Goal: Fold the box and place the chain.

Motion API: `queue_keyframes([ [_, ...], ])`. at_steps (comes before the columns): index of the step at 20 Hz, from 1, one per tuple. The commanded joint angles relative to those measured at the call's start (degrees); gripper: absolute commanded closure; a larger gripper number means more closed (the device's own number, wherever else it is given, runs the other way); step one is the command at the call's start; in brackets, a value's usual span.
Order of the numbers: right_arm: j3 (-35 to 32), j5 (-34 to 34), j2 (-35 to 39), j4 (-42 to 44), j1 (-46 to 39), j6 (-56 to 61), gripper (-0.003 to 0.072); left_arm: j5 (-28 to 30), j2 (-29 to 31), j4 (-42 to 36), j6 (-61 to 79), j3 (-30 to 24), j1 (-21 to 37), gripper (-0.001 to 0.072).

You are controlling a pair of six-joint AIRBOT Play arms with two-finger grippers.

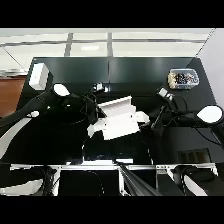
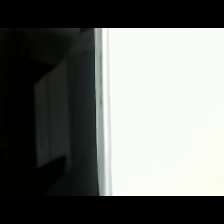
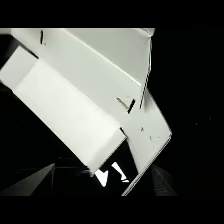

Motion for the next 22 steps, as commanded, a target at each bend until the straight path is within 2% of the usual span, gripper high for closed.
queue_keyframes([
  [1,0.17,-5.25,-0.17,-4.83,5.03,-9.84,0.0006,2.84,-0.92,-0.07,12.66,-0.96,-1.18,0.0685],
  [4,0.17,-5.07,-1.97,-7.48,8.09,-14.91,0.0006,2.82,-3.06,1.66,12.79,-0.94,-3.37,0.0685],
  [11,0.15,-3.63,-10.12,-5.01,10.91,-19.28,0.0006,3.34,-3.72,2.97,12.72,-0.94,-4.94,0.0686],
  [17,-3.32,-1.07,-11.39,-7.67,10.75,-19.67,0.0006,3.34,-3.72,2.95,10.80,-0.94,-4.94,0.0686],
  [22,-8.26,-6.56,-11.39,-3.30,14.49,-19.69,0.0006,3.34,-3.72,2.95,10.80,-0.96,-4.96,0.0686],
])
